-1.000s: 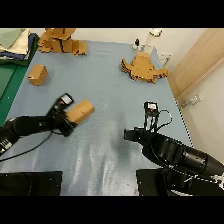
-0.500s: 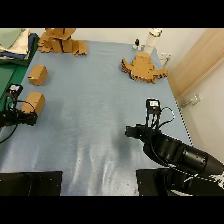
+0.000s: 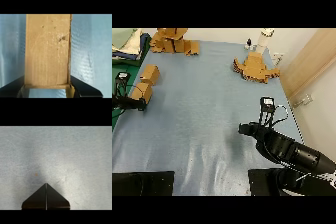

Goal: Fold the box.

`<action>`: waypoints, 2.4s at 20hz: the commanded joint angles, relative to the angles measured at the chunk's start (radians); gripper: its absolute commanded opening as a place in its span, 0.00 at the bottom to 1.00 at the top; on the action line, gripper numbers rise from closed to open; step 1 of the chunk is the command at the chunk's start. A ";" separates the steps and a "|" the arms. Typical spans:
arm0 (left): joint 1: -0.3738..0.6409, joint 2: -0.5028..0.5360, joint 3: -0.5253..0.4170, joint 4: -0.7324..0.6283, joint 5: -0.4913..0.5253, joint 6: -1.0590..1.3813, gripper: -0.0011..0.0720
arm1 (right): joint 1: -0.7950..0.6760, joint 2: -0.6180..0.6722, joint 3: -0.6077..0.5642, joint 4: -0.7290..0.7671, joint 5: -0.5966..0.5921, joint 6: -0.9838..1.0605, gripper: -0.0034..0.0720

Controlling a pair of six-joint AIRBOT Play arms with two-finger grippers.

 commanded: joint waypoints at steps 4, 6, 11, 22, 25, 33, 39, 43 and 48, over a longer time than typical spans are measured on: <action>-0.021 -0.298 0.304 -0.066 0.005 0.000 0.51 | -0.002 -0.001 0.001 -0.002 0.010 0.002 0.05; -0.033 -0.352 0.380 -0.073 0.006 0.000 0.51 | -0.002 -0.001 0.001 0.001 0.010 0.029 0.05; -0.033 -0.464 0.508 -0.077 0.016 -0.001 0.51 | -0.002 -0.001 0.001 -0.002 0.011 0.061 0.05; -0.037 -0.544 0.578 -0.105 -0.028 0.000 0.97 | -0.002 -0.001 0.001 0.002 0.011 0.079 0.05; -0.034 -0.484 0.578 -0.105 -0.097 -0.001 0.97 | -0.002 -0.001 0.001 0.005 0.012 0.079 0.05; 0.086 -0.191 0.578 -0.097 -0.380 -0.087 0.97 | -0.002 -0.001 0.001 0.016 0.062 0.045 0.05; -0.038 -0.068 0.577 -0.235 -0.819 -0.109 0.03 | -0.157 -0.093 0.090 0.281 0.088 -0.325 0.05; -0.343 -0.036 0.577 -0.204 -0.847 -0.220 0.03 | -0.336 -0.258 0.287 0.538 0.079 -0.699 0.05; -0.719 -0.039 0.515 0.047 -0.772 -0.422 0.03 | -0.371 -0.536 0.570 0.744 -0.002 -0.974 0.05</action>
